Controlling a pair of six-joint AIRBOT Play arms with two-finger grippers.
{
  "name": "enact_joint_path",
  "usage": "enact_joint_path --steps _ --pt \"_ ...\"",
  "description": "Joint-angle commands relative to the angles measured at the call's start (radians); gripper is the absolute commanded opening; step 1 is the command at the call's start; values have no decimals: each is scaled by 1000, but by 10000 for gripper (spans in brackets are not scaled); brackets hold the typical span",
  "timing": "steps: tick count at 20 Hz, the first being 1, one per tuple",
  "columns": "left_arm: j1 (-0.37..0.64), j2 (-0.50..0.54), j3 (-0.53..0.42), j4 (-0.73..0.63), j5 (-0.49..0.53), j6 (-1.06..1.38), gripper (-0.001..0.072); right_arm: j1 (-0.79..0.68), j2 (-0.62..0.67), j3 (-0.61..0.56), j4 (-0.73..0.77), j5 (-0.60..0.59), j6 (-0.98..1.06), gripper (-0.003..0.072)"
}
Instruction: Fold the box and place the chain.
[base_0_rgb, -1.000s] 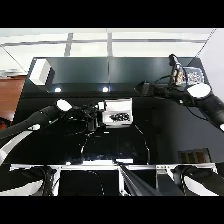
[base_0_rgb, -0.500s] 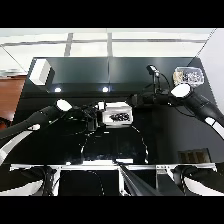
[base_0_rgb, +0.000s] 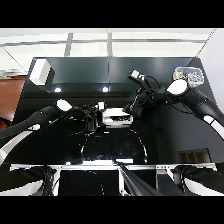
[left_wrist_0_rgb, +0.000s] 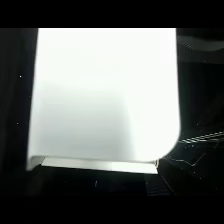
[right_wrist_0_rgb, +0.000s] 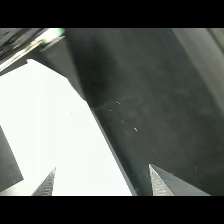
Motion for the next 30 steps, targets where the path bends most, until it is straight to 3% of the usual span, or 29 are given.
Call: enact_joint_path --steps 1,17,18,19,21,22,23,30 --pt "-1 -1 1 0 0 0 333 34 -1 4 -34 10 -117 668" --pt "-1 -1 1 0 0 0 333 58 -11 -38 -54 29 -154 665" --pt "-1 -1 1 0 0 0 333 58 -11 -38 -54 30 -154 511" --pt "-1 -1 1 0 0 0 333 58 -12 -38 -55 30 -154 433" --pt "-1 -1 1 0 0 0 333 58 -13 -38 -55 27 -154 433" --pt "-1 -1 1 0 0 0 333 58 -14 -38 -60 23 -154 396" --pt "-1 -1 1 0 0 0 333 58 -15 -38 -71 23 -154 236" --pt "-1 -1 1 0 0 0 333 58 -26 -38 -77 27 -154 220"
